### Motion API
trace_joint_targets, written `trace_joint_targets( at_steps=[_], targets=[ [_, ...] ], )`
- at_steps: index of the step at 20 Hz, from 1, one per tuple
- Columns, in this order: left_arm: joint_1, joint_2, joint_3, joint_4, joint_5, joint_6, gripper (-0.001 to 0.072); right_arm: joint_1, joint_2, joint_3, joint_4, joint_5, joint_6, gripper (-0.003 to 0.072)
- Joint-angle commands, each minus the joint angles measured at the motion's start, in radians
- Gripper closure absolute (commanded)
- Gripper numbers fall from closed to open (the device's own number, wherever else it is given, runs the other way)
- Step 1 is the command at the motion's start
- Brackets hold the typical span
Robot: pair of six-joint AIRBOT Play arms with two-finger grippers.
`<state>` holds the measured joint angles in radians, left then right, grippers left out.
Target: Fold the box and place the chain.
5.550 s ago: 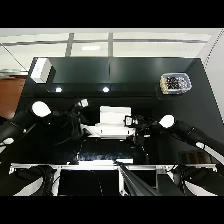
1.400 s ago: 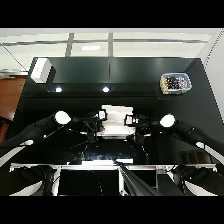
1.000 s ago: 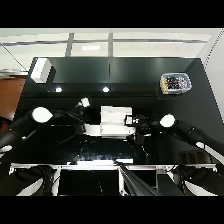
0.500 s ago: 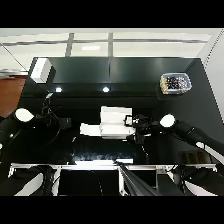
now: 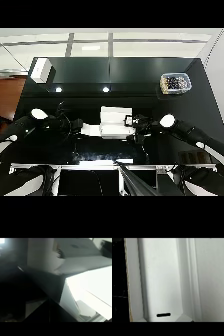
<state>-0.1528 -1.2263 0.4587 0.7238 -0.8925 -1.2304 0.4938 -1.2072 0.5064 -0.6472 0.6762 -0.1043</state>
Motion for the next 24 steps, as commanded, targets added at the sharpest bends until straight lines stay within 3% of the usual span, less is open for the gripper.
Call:
trace_joint_targets(
  at_steps=[1, 2, 3, 4, 5, 9, 17, 24],
  targets=[
    [-0.034, -0.014, 0.004, -0.073, 0.003, 0.082, 0.0677, 0.001, 0.0, 0.0, 0.0, 0.0, 0.0, 0.0209],
    [-0.034, -0.014, 0.013, -0.074, -0.016, 0.084, 0.0664, 0.001, 0.0, 0.0, 0.0, 0.0, 0.0, 0.0209],
    [-0.034, -0.01, 0.027, -0.07, -0.041, 0.087, 0.0487, 0.001, 0.0, 0.0, 0.0, 0.0, 0.0, 0.0209],
    [-0.034, -0.007, 0.042, -0.07, -0.061, 0.092, 0.022, 0.001, 0.0, 0.0, 0.0, 0.0, 0.0, 0.0209],
    [-0.034, -0.005, 0.059, -0.071, -0.075, 0.09, 0.0004, 0.001, 0.0, 0.0, 0.001, 0.0, 0.0, 0.0209],
    [-0.037, -0.004, 0.13, -0.075, -0.171, 0.1, 0.0003, 0.001, 0.0, 0.0, 0.0, 0.0, 0.0, 0.0209],
    [-0.149, 0.0, 0.179, -0.077, -0.18, 0.071, 0.0004, 0.001, 0.0, 0.0, 0.0, 0.0, 0.0, 0.0209],
    [-0.256, 0.002, 0.179, -0.043, -0.01, -0.015, 0.0003, 0.001, 0.0, 0.0, 0.0, 0.0, 0.0, 0.0209]
  ],
)
